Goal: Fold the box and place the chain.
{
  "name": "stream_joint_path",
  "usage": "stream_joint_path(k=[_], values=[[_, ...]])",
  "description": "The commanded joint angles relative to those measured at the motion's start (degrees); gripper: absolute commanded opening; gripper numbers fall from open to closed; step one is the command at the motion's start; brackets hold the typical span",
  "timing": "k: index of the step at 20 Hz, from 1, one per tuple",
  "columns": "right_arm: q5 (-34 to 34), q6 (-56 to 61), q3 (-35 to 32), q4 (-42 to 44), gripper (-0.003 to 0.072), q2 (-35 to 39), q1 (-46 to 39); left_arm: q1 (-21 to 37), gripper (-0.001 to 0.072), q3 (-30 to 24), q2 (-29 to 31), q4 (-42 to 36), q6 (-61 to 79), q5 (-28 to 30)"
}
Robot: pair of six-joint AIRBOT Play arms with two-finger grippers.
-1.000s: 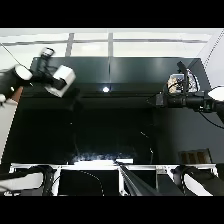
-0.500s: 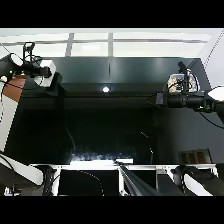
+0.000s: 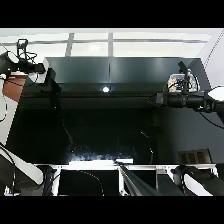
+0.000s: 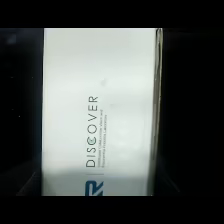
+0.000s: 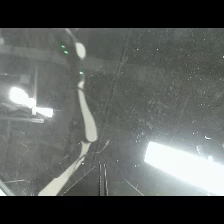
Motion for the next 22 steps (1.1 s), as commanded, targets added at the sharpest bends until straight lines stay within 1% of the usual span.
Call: stream_joint_path(k=[1,3,5,6,7,8,9,10,11,12,13,14,15,16,17,19,20,21,22], values=[[0.2,0.0,0.0,0.0,0.0044,0.0,0.0,-0.2,0.071,1.7,-0.5,2.0,1.4,-3.2],[0.2,0.0,0.1,0.0,0.0044,0.0,0.0,-0.7,0.0711,6.8,0.3,4.1,1.4,-8.1],[0.1,0.0,0.1,0.0,0.0044,0.0,0.0,-1.4,0.0711,16.0,0.5,6.3,1.4,-16.6],[-0.1,-0.2,0.5,-0.2,0.0044,0.1,0.0,-1.6,0.0711,20.1,0.9,6.0,1.3,-20.5],[-0.2,-0.4,1.5,-0.7,0.0044,0.1,0.0,-2.0,0.071,22.2,2.3,5.3,1.3,-23.2],[-0.2,-0.5,3.1,-1.7,0.0044,0.1,-0.1,-2.6,0.0708,21.6,5.2,3.7,1.2,-24.5],[0.1,-0.4,5.4,-3.5,0.0044,0.1,-0.1,-3.4,0.067,19.5,8.6,1.6,-0.2,-25.6],[1.2,-0.3,8.3,-6.4,0.0044,0.1,-0.2,-4.2,0.0489,16.9,11.9,-0.2,-1.0,-26.6],[3.4,0.3,11.4,-9.8,0.0044,0.1,-0.2,-5.1,0.012,13.7,15.4,-2.3,-1.5,-28.8],[6.8,1.6,14.6,-14.1,0.0044,0.1,-0.4,-5.9,0.0028,11.3,18.1,-3.9,-3.1,-31.5],[9.8,2.6,16.7,-18.4,0.0044,0.5,-0.4,-7.4,0.0027,8.6,20.7,-4.0,-9.7,-33.4],[10.8,4.1,17.0,-22.3,0.0044,1.4,-0.5,-9.7,0.0027,4.1,24.0,-3.9,-12.0,-34.2],[11.0,6.8,16.3,-26.4,0.0044,2.6,-0.5,-12.9,0.0027,-2.5,28.6,-3.3,-12.4,-31.5],[9.7,9.6,14.2,-29.6,0.0044,4.6,-0.5,-16.1,0.0027,-10.3,33.9,-3.3,-12.9,-26.1],[6.9,12.3,10.6,-31.9,0.0044,7.2,-0.5,-19.4,0.0028,-20.0,40.3,-3.3,-13.5,-19.3],[-1.1,17.4,-0.2,-35.5,0.0044,14.3,-0.5,-24.4,0.0029,-39.1,52.7,-3.6,-13.8,-8.1],[-4.9,19.9,-5.6,-36.7,0.0044,17.4,-0.5,-26.1,0.0029,-49.3,59.0,-4.2,-14.9,-4.1],[-9.1,22.3,-11.0,-37.4,0.0044,20.3,-0.5,-26.9,0.0029,-58.8,65.0,-5.7,-15.4,-1.4],[-12.0,23.1,-14.9,-37.6,0.0044,22.2,-0.5,-27.1,0.0029,-66.1,69.8,-6.6,-15.3,0.3]])
